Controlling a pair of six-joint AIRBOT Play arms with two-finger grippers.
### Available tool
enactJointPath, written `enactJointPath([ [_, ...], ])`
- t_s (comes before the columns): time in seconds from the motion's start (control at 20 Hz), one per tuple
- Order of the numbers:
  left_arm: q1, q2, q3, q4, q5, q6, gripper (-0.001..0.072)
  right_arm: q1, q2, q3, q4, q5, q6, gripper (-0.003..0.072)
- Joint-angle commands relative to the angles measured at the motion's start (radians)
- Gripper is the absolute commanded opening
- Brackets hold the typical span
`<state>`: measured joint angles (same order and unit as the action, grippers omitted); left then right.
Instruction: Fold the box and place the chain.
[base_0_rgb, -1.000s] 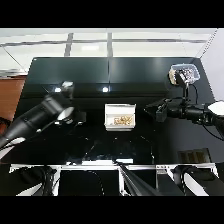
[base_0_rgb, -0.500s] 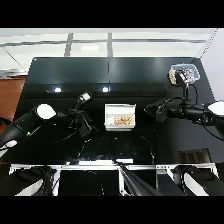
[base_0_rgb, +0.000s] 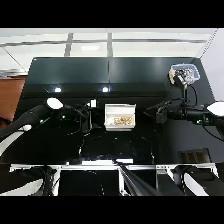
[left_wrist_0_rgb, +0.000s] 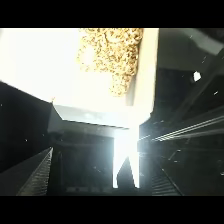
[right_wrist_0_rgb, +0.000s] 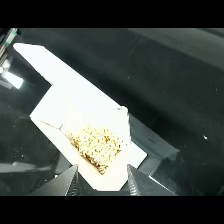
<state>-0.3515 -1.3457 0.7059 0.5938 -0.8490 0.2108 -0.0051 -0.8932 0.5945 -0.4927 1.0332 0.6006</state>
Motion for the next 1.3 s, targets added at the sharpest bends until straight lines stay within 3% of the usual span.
enactJointPath([
  [0.0, 0.002, -0.06, 0.034, -0.037, -0.007, 0.106, 0.0712, 0.0, -0.001, 0.0, -0.01, 0.014, 0.014, 0.0355],
  [0.95, -0.071, -0.089, 0.06, -0.081, 0.008, 0.147, 0.0708, 0.0, -0.001, 0.0, -0.043, 0.017, 0.014, 0.0355],
  [1.25, -0.077, -0.089, 0.059, -0.041, -0.002, 0.015, 0.0708, 0.0, -0.001, 0.0, -0.044, 0.019, 0.016, 0.0355],
])
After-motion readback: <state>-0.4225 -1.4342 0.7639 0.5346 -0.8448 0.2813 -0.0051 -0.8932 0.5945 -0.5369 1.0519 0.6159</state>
